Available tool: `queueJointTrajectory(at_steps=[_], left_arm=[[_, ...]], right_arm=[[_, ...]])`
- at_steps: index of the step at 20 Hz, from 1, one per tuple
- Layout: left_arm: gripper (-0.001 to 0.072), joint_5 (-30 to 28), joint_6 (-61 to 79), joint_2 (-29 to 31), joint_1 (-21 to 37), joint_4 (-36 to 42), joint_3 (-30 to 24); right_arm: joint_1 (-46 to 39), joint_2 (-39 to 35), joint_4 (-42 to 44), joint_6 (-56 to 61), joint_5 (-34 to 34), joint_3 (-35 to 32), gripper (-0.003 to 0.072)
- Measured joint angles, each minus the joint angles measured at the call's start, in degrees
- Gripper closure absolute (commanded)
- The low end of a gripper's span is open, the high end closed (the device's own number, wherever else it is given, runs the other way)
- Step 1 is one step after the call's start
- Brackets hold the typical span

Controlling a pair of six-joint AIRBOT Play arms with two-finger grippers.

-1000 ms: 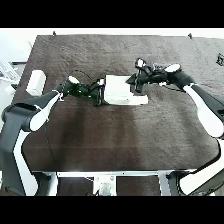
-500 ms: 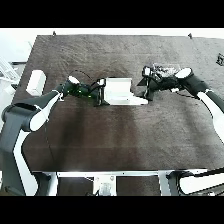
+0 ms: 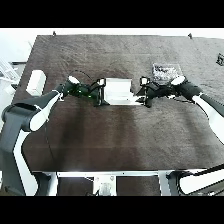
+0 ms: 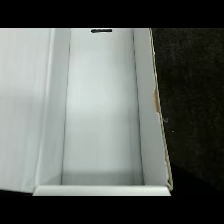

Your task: Fold the box and place the chain.

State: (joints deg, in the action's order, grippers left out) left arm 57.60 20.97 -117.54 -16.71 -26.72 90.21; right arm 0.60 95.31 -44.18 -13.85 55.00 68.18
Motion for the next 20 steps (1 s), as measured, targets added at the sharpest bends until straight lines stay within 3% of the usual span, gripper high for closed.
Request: queueJointTrajectory(at_steps=[10, 17, 20], left_arm=[[0.0351, 0.11, -2.71, 0.00, 0.00, -0.04, 0.00], [0.0351, 0.09, -2.93, 0.00, 0.00, -0.02, 0.00], [0.0351, 0.09, -2.95, 0.00, 0.00, -0.02, 0.00]], right_arm=[[1.22, 0.94, 4.42, -4.52, -2.75, -0.11, 0.0236], [2.84, 1.05, 6.71, -5.81, -3.19, -0.11, 0.0421], [3.43, 1.38, 6.95, -5.86, -3.21, -0.11, 0.0423]])
